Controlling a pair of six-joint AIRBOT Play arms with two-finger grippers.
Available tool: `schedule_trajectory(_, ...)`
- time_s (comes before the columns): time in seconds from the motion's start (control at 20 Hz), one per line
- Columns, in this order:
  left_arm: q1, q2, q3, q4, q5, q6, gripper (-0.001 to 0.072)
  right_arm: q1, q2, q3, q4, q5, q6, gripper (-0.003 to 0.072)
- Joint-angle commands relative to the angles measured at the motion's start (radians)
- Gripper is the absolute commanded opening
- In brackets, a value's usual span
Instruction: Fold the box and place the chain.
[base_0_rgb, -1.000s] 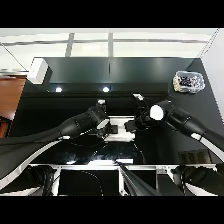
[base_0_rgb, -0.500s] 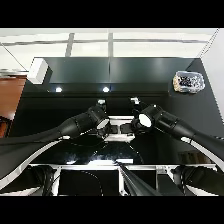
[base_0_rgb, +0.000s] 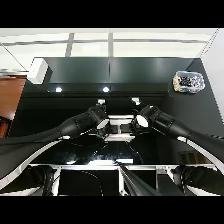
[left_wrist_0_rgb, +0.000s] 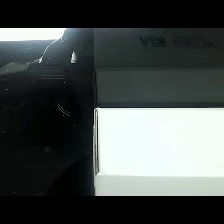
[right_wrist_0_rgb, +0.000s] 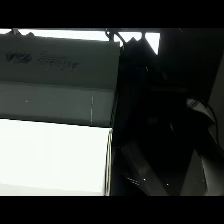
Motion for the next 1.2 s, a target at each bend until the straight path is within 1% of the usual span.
schedule_trajectory(0.0,0.0,0.0,0.0,0.0,0.0,0.003,0.0028,0.001,-0.002,0.001,0.002,0.0,0.004,0.0007)
schedule_trajectory(0.05,0.0,0.0,0.0,0.0,0.0,0.003,0.0029,0.001,-0.002,0.001,0.002,0.0,0.004,0.0009)
schedule_trajectory(0.1,0.0,0.0,0.0,0.0,0.0,0.003,0.0028,0.001,-0.002,0.001,0.003,0.0,0.005,0.0049)
schedule_trajectory(0.15,0.0,0.0,0.0,0.0,0.0,0.003,0.0028,0.001,-0.002,0.001,0.006,0.0,0.004,0.0151)
schedule_trajectory(0.25,0.0,0.0,0.0,0.0,0.001,0.003,0.0028,0.001,-0.002,0.001,0.006,-0.002,0.004,0.0145)
schedule_trajectory(0.35,0.0,0.0,0.0,0.0,0.001,0.003,0.0028,0.001,-0.002,0.0,0.006,-0.009,0.008,0.0106)
schedule_trajectory(0.4,0.0,0.0,0.0,0.0,0.001,0.003,0.0028,0.001,-0.002,0.0,0.005,-0.016,0.009,0.0008)
schedule_trajectory(0.55,0.0,0.0,0.0,0.0,0.001,0.003,0.0028,0.001,-0.002,0.001,0.008,-0.031,0.019,0.0012)
schedule_trajectory(0.6,0.001,0.0,0.0,0.0,0.001,0.003,0.0028,0.0,-0.001,0.001,0.008,-0.028,0.019,0.0132)
schedule_trajectory(0.65,0.001,0.0,0.0,0.0,0.001,0.003,0.0029,-0.003,0.003,0.001,0.007,-0.02,0.018,0.0283)
schedule_trajectory(0.7,0.001,0.0,0.0,0.0,0.001,0.003,0.0028,-0.01,0.015,0.006,0.003,-0.006,0.002,0.0297)
schedule_trajectory(0.75,0.001,0.0,0.0,0.0,0.001,0.003,0.0028,-0.019,0.04,0.011,0.002,0.01,-0.021,0.0298)
schedule_trajectory(0.85,0.001,0.0,0.0,0.0,0.001,0.003,0.0028,-0.044,0.142,0.013,-0.029,0.046,-0.069,0.0298)
schedule_trajectory(1.0,0.001,0.0,0.0,0.0,0.001,0.003,0.0028,-0.112,0.347,0.013,-0.182,0.127,-0.071,0.0296)
schedule_trajectory(1.05,0.001,0.0,0.0,0.0,0.001,0.003,0.0028,-0.144,0.409,0.013,-0.25,0.159,-0.077,0.0296)
schedule_trajectory(1.15,0.001,0.0,0.0,0.001,0.001,0.003,0.0028,-0.217,0.505,0.011,-0.489,0.217,-0.076,0.0294)
